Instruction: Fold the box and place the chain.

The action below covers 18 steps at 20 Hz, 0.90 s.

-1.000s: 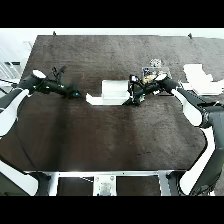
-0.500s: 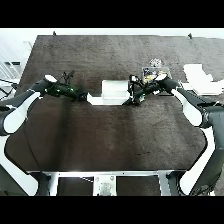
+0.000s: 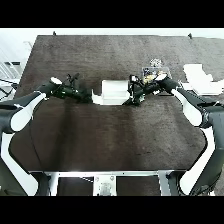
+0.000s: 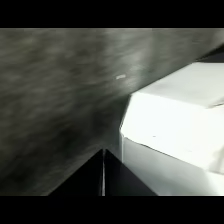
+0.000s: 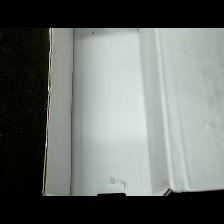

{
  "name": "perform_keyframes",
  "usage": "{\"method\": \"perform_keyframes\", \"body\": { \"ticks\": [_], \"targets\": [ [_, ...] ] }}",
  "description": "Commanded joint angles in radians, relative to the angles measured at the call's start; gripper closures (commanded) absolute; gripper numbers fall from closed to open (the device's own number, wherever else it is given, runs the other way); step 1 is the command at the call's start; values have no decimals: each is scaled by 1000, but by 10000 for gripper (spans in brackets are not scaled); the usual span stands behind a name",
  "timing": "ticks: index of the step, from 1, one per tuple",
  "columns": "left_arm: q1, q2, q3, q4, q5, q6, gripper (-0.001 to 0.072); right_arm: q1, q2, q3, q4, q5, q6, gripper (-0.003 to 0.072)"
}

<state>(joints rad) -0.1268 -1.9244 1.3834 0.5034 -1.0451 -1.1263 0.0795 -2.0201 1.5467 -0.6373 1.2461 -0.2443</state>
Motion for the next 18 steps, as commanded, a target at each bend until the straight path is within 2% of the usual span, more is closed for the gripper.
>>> {"method": "perform_keyframes", "body": {
  "ticks": [1, 2, 7, 9, 14, 18],
  "targets": [
    [-1, -3, 41, -63, -44, 55, 588, 0, 0, 0, 0, 0, 0, 102],
    [-1, -3, 54, -63, -63, 55, 455, 0, 0, 0, 0, 0, 0, 102],
    [-1, -1, 69, -86, -109, 63, 443, 0, 0, 0, 0, 0, 0, 102],
    [-1, -1, 69, -92, -126, 70, 253, 0, 0, 0, 0, 0, 0, 102],
    [-2, -1, 69, -152, -150, 109, 252, 0, 0, 0, 0, 0, 0, 102],
    [-4, -1, 71, -151, -146, 101, 252, 0, 0, 0, 0, 0, 0, 102]
  ]
}}
